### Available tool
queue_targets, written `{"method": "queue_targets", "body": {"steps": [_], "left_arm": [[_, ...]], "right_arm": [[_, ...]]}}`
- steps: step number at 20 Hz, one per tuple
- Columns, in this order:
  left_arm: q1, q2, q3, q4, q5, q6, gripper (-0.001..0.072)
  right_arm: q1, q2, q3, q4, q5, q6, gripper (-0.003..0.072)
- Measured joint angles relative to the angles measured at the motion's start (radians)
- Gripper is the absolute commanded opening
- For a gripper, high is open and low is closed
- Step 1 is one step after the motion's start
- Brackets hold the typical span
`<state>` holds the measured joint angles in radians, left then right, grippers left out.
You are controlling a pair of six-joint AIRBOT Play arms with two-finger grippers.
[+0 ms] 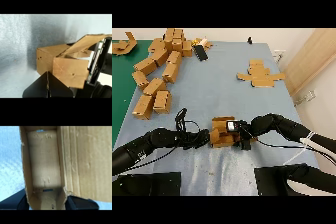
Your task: Fold the box.
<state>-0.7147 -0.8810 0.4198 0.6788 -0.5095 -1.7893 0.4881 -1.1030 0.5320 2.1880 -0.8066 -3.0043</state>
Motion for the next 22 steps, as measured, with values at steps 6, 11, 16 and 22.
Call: {"method": "queue_targets", "body": {"steps": [6,11,16,22], "left_arm": [[0.046,0.000,0.004,0.020,-0.039,-0.010,0.0390],[0.053,0.000,0.004,0.020,-0.051,-0.006,0.0390],[0.055,0.000,0.005,0.028,-0.066,-0.006,0.0391],[0.055,0.013,0.025,0.031,-0.077,-0.005,0.0391]], "right_arm": [[0.000,0.000,0.000,0.000,0.000,0.000,0.0511],[0.000,0.000,0.000,0.000,0.000,0.000,0.0511],[0.000,0.000,0.000,0.000,0.000,0.000,0.0511],[0.000,0.000,0.000,0.000,0.000,0.000,0.0511]]}}
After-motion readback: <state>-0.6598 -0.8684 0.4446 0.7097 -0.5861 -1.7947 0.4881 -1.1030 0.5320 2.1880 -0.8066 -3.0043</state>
